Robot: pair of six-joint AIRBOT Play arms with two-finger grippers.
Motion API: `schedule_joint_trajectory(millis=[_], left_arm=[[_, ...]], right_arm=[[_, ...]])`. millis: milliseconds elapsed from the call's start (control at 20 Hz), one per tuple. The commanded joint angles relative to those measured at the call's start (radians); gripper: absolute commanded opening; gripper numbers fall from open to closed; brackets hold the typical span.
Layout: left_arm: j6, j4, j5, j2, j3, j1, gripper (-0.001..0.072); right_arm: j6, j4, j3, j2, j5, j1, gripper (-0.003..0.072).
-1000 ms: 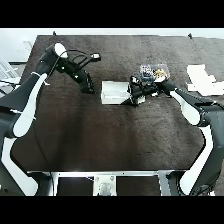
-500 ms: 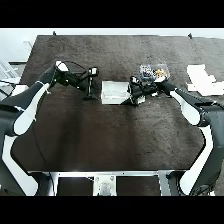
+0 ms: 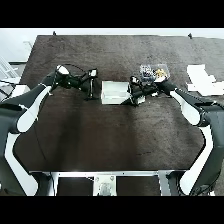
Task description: Fold the box and place the chain.
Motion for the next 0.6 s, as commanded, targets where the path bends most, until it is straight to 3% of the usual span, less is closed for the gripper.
schedule_joint_trajectory(millis=[0,550], left_arm=[[0.027,-0.037,-0.009,-0.002,-0.001,0.0,0.072],[0.024,-0.037,-0.053,-0.033,-0.002,0.0,0.072]], right_arm=[[0.0,0.0,0.0,0.0,0.0,0.001,0.0439],[0.0,0.0,0.0,0.0,0.0,0.001,0.0439]])
